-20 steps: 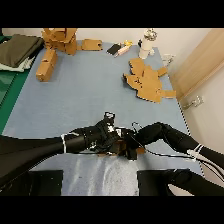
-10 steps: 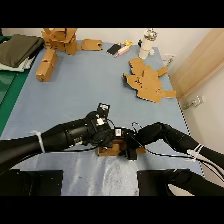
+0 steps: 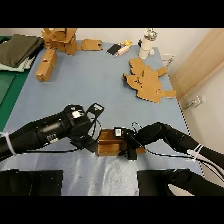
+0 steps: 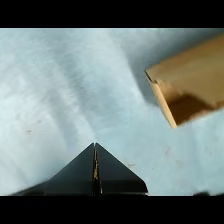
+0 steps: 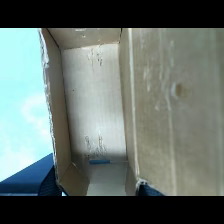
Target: Fold the box.
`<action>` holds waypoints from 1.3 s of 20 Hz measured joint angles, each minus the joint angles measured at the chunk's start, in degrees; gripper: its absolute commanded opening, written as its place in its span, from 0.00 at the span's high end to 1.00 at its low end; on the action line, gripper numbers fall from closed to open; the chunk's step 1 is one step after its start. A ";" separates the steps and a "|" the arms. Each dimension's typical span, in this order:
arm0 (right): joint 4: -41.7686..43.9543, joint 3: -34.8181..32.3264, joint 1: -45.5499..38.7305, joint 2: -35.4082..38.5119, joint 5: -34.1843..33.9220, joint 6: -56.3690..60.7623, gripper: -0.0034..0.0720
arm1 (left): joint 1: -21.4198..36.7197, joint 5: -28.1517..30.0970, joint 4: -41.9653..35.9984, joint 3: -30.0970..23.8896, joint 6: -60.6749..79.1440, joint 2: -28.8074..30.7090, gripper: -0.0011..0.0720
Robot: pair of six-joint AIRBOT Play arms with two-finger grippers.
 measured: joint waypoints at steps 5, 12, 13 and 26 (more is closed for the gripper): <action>0.00 0.00 0.00 0.00 0.00 -0.02 0.27 | 6.78 11.89 -18.38 -11.65 36.15 7.45 0.97; -0.02 0.00 0.00 0.00 0.00 -0.02 0.27 | 21.62 18.56 -36.54 -22.21 78.55 9.57 0.97; -0.02 -0.02 0.00 0.00 0.00 -0.02 0.27 | 23.89 19.74 -39.54 -23.56 84.87 9.64 0.96; -0.13 0.00 0.00 0.00 0.00 -0.02 0.27 | 25.75 32.44 -63.06 -32.76 126.86 4.11 0.04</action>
